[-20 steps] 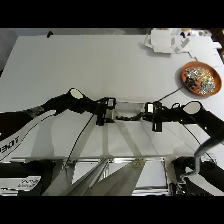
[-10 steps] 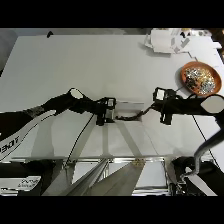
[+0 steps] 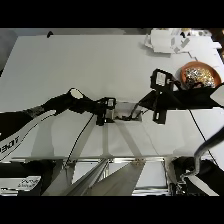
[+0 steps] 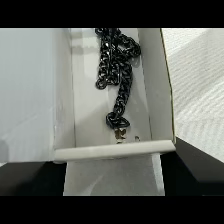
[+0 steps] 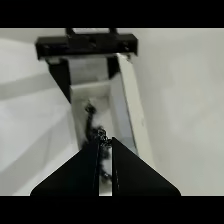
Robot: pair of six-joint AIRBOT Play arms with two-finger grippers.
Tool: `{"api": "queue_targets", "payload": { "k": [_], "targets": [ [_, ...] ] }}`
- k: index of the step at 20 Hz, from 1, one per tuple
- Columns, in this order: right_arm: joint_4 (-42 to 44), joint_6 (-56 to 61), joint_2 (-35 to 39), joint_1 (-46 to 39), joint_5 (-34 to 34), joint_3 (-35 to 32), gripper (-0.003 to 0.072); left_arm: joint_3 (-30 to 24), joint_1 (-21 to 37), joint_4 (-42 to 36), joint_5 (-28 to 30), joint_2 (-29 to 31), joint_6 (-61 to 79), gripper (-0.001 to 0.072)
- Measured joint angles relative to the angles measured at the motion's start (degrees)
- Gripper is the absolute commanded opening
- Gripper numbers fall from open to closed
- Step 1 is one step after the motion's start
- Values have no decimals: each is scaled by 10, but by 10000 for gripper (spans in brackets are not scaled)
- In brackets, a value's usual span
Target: Fold the box and place the chain.
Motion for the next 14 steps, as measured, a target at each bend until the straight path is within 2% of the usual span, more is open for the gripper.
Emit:
{"api": "queue_targets", "payload": {
  "k": [6,7,8,9,14],
  "targets": [
    [7,78,-93,56,-52,6,20,0,0,0,0,0,0,252],
    [6,91,-108,59,-56,6,81,0,0,0,0,0,0,252],
    [3,101,-119,61,-57,6,200,0,0,0,0,0,0,252],
    [2,111,-127,63,-61,7,237,0,0,0,0,0,0,252],
    [-15,153,-124,64,-65,13,236,0,0,0,0,0,0,252]
  ]
}}
